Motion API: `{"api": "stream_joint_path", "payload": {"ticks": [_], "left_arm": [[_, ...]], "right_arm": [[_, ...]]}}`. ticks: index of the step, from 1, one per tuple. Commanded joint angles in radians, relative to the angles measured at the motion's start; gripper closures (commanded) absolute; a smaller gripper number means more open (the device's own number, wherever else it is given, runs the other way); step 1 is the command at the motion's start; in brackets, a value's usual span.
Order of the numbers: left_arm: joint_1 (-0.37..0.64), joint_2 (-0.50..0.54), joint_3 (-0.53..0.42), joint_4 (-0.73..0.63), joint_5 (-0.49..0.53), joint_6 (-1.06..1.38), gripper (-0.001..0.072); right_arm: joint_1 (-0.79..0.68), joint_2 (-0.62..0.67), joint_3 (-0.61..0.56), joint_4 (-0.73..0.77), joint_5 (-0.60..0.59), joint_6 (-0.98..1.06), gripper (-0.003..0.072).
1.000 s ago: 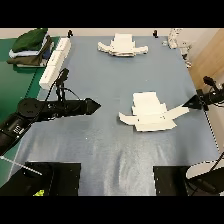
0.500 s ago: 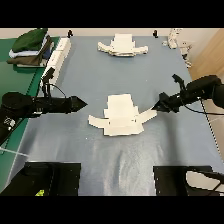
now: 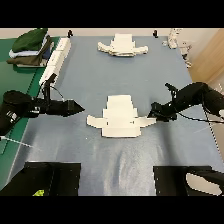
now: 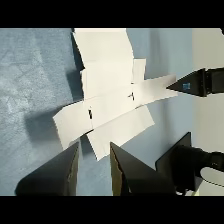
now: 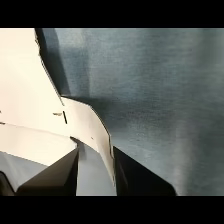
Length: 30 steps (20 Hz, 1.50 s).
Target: Fold the box.
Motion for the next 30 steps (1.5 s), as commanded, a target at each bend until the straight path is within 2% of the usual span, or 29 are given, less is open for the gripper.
{"api": "stream_joint_path", "payload": {"ticks": [1,2,3,4,5,6,9,11,14,17,21,26,30], "left_arm": [[0.004,-0.010,0.001,-0.037,-0.009,0.032,0.0383],[0.004,-0.010,0.001,-0.039,-0.006,0.032,0.0383],[0.004,-0.010,0.001,-0.038,-0.001,0.032,0.0383],[0.004,-0.010,0.001,-0.038,0.008,0.032,0.0384],[0.004,-0.010,0.001,-0.039,0.021,0.032,0.0386],[0.004,-0.010,0.000,-0.038,0.042,0.032,0.0387],[0.004,-0.010,0.000,-0.039,0.101,0.029,0.0388],[0.004,-0.010,0.000,-0.038,0.085,0.025,0.0388],[0.004,-0.029,0.001,-0.033,0.065,0.026,0.0388],[0.004,-0.121,0.026,-0.034,0.027,0.031,0.0387],[-0.001,-0.272,0.066,-0.035,-0.040,0.055,0.0386],[-0.093,-0.386,0.073,-0.038,-0.018,0.064,0.0387],[-0.166,-0.500,0.149,-0.039,-0.012,0.070,0.0387]], "right_arm": [[0.035,-0.021,-0.003,0.056,0.007,-0.042,0.0394],[0.048,-0.032,-0.003,0.063,0.021,-0.056,0.0395],[0.062,-0.045,-0.003,0.077,0.041,-0.089,0.0446],[0.074,-0.056,-0.003,0.096,0.058,-0.117,0.0538],[0.082,-0.066,-0.002,0.119,0.072,-0.148,0.0553],[0.091,-0.069,-0.002,0.129,0.080,-0.180,0.0685],[0.127,-0.056,-0.011,0.134,0.076,-0.238,0.0686],[0.178,0.012,-0.076,0.138,0.082,-0.259,0.0687],[0.266,0.175,-0.249,0.142,0.208,-0.256,0.0687],[0.328,0.293,-0.356,0.141,0.333,-0.258,0.0686],[0.346,0.330,-0.363,0.124,0.340,-0.260,0.0686],[0.346,0.329,-0.363,0.124,0.340,-0.260,0.0686],[0.346,0.329,-0.363,0.124,0.336,-0.260,0.0686]]}}
